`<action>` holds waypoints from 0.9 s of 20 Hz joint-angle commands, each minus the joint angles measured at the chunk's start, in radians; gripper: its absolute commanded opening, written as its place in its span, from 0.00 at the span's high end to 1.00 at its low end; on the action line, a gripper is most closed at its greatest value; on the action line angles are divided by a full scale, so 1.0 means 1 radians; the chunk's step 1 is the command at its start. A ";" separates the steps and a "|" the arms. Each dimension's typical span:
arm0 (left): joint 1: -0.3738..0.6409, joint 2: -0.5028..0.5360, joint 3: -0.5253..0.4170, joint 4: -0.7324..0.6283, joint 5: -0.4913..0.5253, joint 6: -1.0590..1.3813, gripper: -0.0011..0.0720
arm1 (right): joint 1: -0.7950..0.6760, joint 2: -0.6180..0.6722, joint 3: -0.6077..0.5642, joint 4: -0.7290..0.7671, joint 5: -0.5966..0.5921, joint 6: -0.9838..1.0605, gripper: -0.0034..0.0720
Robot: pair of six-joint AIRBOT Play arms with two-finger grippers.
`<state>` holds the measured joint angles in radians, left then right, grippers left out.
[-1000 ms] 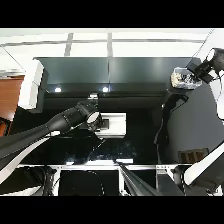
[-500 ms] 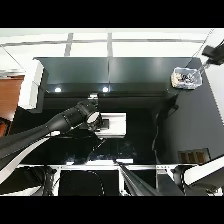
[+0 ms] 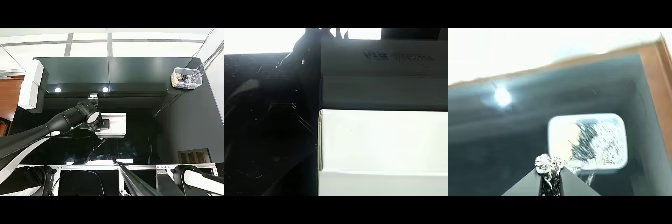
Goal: Fold the box and place the chain.
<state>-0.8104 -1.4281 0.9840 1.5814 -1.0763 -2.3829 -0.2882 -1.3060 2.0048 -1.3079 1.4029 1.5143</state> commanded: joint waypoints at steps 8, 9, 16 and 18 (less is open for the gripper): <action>0.000 0.001 0.001 0.000 -0.002 0.000 0.94 | 0.140 0.314 -0.064 0.183 0.136 -0.148 0.94; 0.000 0.001 0.001 0.000 -0.002 0.000 0.94 | 0.169 0.325 -0.081 0.190 0.198 -0.148 0.94; 0.000 0.001 0.001 0.000 -0.002 0.000 0.94 | 0.304 0.349 -0.289 0.442 0.346 -0.172 0.94; 0.000 0.001 0.001 0.000 -0.002 0.000 0.94 | 0.333 0.349 -0.366 0.526 0.301 -0.172 0.94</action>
<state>-0.8104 -1.4281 0.9840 1.5814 -1.0786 -2.3829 -0.0002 -0.9615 1.7321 -0.9226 1.7096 1.3521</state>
